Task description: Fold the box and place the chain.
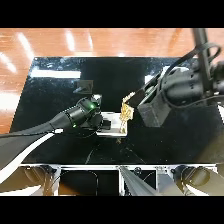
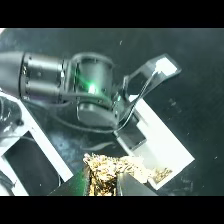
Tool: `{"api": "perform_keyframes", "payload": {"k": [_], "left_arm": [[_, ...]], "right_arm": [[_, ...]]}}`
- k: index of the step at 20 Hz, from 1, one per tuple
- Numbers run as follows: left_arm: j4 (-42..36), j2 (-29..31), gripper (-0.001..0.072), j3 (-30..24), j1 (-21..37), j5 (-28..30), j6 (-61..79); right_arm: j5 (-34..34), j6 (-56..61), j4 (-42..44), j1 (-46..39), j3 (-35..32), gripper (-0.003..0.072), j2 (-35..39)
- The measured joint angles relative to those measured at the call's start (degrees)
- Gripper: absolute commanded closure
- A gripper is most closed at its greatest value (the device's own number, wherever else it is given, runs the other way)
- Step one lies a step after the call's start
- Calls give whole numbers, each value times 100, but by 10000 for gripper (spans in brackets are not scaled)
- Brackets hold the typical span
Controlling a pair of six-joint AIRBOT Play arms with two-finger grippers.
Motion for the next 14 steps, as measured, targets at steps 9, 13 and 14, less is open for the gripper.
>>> {"api": "perform_keyframes", "payload": {"k": [9, 13, 14], "left_arm": [[-2, 0, 686, 0, 0, 0, 0], [-2, 0, 686, 0, 0, 0, -2], [-2, 0, 686, 0, 0, -2, -2]], "right_arm": [[-487, 20, 262, 120, -1434, 665, -2], [-776, 20, 293, 125, -2002, 666, -72], [-872, 22, 295, 125, -2074, 666, -116]]}}
